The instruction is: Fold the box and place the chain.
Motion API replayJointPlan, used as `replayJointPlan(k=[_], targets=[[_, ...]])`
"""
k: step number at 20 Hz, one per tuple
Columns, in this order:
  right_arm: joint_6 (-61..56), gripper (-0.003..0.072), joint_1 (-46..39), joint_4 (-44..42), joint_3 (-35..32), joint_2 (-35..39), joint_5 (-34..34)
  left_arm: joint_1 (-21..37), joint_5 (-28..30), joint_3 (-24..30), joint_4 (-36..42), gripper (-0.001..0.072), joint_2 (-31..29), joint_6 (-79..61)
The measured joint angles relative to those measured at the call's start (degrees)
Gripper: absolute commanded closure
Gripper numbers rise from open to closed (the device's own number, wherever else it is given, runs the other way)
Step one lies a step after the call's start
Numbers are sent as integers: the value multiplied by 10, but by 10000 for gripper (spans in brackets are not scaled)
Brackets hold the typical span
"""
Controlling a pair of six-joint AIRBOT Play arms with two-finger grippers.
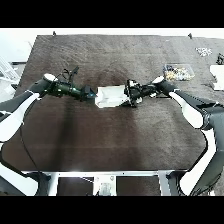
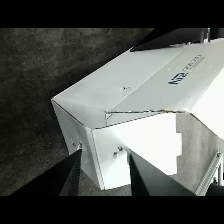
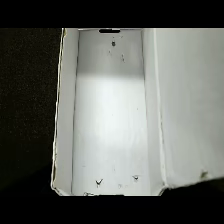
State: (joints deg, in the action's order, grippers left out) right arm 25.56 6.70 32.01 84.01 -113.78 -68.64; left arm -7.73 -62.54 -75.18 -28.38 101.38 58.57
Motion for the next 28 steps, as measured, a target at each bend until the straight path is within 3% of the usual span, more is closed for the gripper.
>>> replayJointPlan(k=[4, 17, 18, 19, 20, 28], targets=[[0, 119, 0, 0, 0, 0, 0, -16, 2, -7, -15, 144, 0, 37], [0, 119, 0, 0, 0, 0, 0, -87, -5, -89, -199, 145, 0, 289], [0, 119, 0, 0, 0, 0, 0, -91, -4, -92, -209, 155, 0, 305], [0, 119, 0, 0, 0, 0, 0, -93, -3, -95, -215, 250, 0, 319], [0, 119, 0, 0, 0, 0, 0, -94, -2, -96, -220, 290, 0, 331], [0, 119, 0, 1, 0, 0, 0, -112, 15, -107, -260, 292, 5, 385]])
